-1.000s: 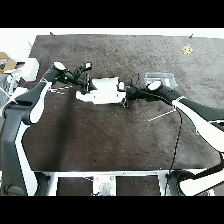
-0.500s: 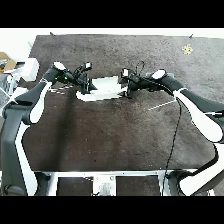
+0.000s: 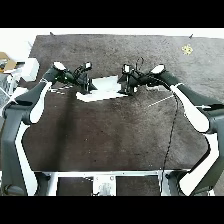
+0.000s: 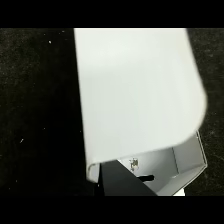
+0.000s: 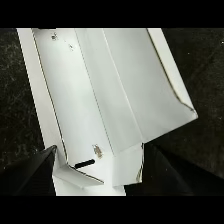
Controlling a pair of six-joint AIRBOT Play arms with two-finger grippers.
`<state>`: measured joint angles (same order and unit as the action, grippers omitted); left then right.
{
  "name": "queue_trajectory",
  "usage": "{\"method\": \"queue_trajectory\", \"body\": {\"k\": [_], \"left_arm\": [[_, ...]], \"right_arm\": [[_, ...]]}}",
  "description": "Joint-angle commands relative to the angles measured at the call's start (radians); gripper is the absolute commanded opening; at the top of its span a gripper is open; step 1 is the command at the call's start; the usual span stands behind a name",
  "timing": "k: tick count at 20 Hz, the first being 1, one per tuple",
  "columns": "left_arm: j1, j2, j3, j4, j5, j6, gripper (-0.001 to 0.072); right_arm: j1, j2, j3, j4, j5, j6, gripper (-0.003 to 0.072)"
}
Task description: Fold the box and place the chain.
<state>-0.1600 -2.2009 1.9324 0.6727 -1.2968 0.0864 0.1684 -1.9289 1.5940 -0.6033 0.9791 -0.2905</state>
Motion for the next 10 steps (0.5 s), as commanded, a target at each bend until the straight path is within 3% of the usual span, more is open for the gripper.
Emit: {"method": "queue_trajectory", "body": {"k": [1, 10], "left_arm": [[0.0, -0.001, 0.0, 0.0, -0.001, 0.0, 0.0012], [0.0, -0.001, 0.0, 0.0, -0.001, 0.0, 0.0011]], "right_arm": [[-0.004, -0.055, 0.074, 0.001, 0.047, 0.0, 0.0676], [-0.003, -0.139, 0.142, 0.03, 0.217, 0.078, 0.0675]]}}
